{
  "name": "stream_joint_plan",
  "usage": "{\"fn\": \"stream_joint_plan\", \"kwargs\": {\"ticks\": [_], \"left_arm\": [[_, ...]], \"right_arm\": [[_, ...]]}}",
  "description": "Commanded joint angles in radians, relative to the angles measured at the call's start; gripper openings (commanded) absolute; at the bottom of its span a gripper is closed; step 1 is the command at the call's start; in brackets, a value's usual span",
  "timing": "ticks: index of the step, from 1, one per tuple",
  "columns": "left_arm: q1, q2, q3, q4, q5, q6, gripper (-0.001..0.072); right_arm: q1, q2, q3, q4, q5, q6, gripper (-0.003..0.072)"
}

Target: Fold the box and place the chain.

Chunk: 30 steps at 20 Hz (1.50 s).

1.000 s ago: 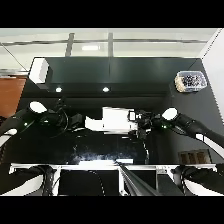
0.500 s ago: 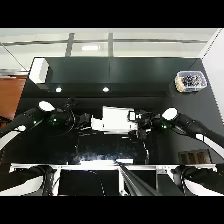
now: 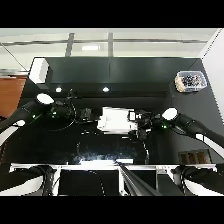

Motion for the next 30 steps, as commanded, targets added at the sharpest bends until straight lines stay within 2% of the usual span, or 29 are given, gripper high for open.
{"fn": "stream_joint_plan", "kwargs": {"ticks": [1, 4, 7, 15, 17, 26, 30], "left_arm": [[-0.053, -0.001, 0.044, 0.070, -0.007, -0.052, 0.0681], [-0.142, -0.001, 0.105, 0.211, -0.004, -0.165, 0.0681], [-0.193, -0.001, 0.145, 0.224, -0.001, -0.229, 0.0677], [-0.264, -0.001, 0.148, 0.244, 0.051, -0.347, 0.0675], [-0.280, -0.001, 0.150, 0.267, 0.084, -0.388, 0.0585], [-0.362, -0.001, 0.192, 0.457, 0.103, -0.558, 0.0577], [-0.385, -0.001, 0.196, 0.513, 0.121, -0.644, 0.0540]], "right_arm": [[0.001, 0.000, 0.000, 0.000, -0.002, 0.000, 0.0191], [0.001, 0.000, 0.000, 0.000, -0.002, 0.000, 0.0191], [0.001, 0.000, 0.000, 0.001, -0.002, 0.001, 0.0191], [0.001, 0.000, 0.000, 0.001, -0.003, 0.001, 0.0191], [0.001, 0.000, 0.000, 0.001, -0.003, 0.001, 0.0191], [0.001, 0.000, 0.000, 0.000, -0.003, 0.001, 0.0191], [0.001, 0.000, 0.000, 0.001, -0.003, 0.001, 0.0191]]}}
